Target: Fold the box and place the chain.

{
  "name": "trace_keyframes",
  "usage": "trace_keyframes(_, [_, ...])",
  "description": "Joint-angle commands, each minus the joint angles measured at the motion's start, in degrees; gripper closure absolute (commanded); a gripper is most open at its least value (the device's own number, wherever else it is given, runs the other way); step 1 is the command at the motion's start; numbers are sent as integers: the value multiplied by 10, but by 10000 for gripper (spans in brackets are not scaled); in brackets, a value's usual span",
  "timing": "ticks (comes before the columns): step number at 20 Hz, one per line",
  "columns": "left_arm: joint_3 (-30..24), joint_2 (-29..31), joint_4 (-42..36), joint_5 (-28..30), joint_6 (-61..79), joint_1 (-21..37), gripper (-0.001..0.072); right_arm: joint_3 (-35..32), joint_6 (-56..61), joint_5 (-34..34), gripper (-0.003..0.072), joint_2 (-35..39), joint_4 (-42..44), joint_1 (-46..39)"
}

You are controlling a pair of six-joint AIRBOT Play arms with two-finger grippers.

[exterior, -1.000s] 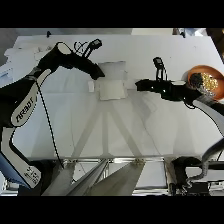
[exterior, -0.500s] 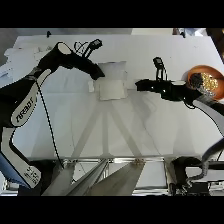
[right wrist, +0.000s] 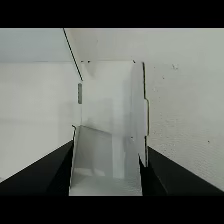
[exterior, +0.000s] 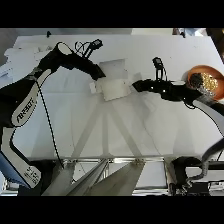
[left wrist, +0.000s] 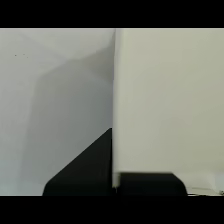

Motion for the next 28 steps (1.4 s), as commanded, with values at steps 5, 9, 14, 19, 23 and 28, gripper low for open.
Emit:
trace_keyframes(5, [0, 24, -14, -116, 67, 0, 703, 0, 0, 1, 243, 82, -26, 0])
trace_keyframes(9, [0, 64, -72, -175, 103, 0, 707, 0, 4, -10, 243, 156, -90, 0])
trace_keyframes(14, [0, 79, -80, -205, 101, -26, 709, 0, 4, -14, 243, 196, -115, 0])
trace_keyframes(19, [0, 106, -50, -184, 103, -98, 710, 0, 4, -14, 243, 195, -115, 0])
trace_keyframes(23, [-2, 134, -21, -202, 102, -122, 710, 0, 4, -14, 243, 195, -115, 0])
trace_keyframes(28, [-61, 184, 14, -149, 121, -122, 709, 0, 4, -14, 243, 195, -115, 0])
